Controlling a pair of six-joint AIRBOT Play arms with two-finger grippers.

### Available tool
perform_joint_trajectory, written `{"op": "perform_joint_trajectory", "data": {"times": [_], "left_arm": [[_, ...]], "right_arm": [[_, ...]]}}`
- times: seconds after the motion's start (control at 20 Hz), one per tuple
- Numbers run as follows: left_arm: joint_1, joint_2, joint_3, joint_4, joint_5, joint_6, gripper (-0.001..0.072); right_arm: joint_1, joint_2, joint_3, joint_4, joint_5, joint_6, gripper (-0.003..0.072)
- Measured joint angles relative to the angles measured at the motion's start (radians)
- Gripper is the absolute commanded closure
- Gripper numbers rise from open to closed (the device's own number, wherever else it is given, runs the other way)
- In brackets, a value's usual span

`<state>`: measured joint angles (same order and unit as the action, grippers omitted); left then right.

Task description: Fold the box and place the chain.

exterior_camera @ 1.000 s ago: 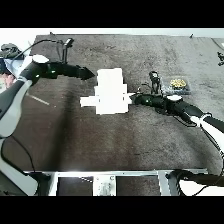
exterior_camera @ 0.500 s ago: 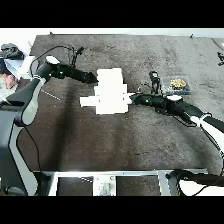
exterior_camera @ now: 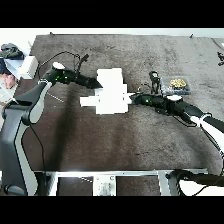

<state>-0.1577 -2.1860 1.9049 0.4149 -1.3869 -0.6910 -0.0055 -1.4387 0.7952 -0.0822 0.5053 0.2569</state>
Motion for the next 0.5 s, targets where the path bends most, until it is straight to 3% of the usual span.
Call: {"op": "perform_joint_trajectory", "data": {"times": [0.05,0.1,0.25,0.3,0.4,0.5], "left_arm": [[-0.004,-0.002,0.0,0.001,0.0,0.003,0.0318],[-0.005,-0.002,0.0,0.0,-0.001,0.008,0.0366],[-0.008,-0.005,0.0,-0.002,-0.002,0.013,0.0376],[-0.011,-0.005,0.0,-0.002,-0.003,0.014,0.0484],[-0.015,-0.008,0.0,-0.002,-0.006,0.017,0.0489],[-0.015,-0.011,0.0,0.002,-0.01,0.018,0.0615]], "right_arm": [[0.0,0.0,0.0,0.0,0.0,0.0,0.0694],[0.0,0.0,0.0,0.0,0.0,0.0,0.0694],[0.0,0.0,0.0,0.0,0.002,0.0,0.0694],[0.0,0.0,0.0,0.0,0.002,0.0,0.0694],[0.0,0.0,0.0,0.0,0.002,0.0,0.0694],[0.0,0.0,0.0,0.0,0.002,0.0,0.0693]]}}
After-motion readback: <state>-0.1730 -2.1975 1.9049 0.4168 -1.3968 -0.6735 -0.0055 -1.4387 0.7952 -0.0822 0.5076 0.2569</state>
